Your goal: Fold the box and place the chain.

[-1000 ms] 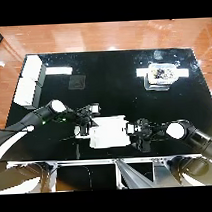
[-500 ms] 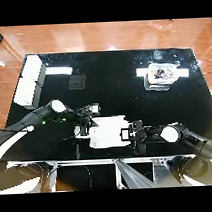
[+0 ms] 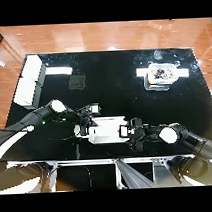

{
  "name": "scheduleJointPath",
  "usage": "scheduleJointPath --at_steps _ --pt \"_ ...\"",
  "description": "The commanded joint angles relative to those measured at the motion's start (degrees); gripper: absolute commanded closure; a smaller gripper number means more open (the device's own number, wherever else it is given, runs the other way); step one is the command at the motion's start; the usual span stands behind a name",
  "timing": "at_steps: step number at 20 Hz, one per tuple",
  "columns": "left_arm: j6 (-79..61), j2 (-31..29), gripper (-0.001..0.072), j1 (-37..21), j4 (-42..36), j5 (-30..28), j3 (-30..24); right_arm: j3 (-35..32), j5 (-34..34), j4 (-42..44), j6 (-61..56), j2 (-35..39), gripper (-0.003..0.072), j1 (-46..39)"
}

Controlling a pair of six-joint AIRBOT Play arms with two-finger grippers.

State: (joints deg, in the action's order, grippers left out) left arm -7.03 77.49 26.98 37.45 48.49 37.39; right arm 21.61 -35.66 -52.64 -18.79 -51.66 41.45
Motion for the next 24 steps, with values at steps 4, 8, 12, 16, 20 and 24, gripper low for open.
scheduleJointPath --at_steps 4,8,12,16,20,24 --pt "0.0 0.0 0.0689 0.0 -0.1 0.3 0.1 2.0 2.2 -2.0 -5.1 0.4 -0.0010 0.0" --pt "0.0 0.0 0.0689 0.0 -0.4 0.1 0.0 2.4 3.4 -2.0 -7.8 1.9 -0.0011 -2.9" --pt "0.0 0.0 0.0689 0.0 -0.4 0.1 0.0 2.8 3.8 -2.0 -6.6 2.7 -0.0010 -4.1" --pt "0.0 0.0 0.0689 0.0 -0.4 0.1 0.0 2.8 3.8 0.8 -4.5 2.7 -0.0009 -4.0" --pt "0.0 0.0 0.0689 0.0 -0.4 0.0 0.1 2.8 3.4 4.6 -1.2 2.1 -0.0009 -4.8" --pt "0.0 0.0 0.0690 0.0 -0.4 0.0 0.0 2.9 3.3 9.6 4.6 0.3 -0.0010 -8.9"
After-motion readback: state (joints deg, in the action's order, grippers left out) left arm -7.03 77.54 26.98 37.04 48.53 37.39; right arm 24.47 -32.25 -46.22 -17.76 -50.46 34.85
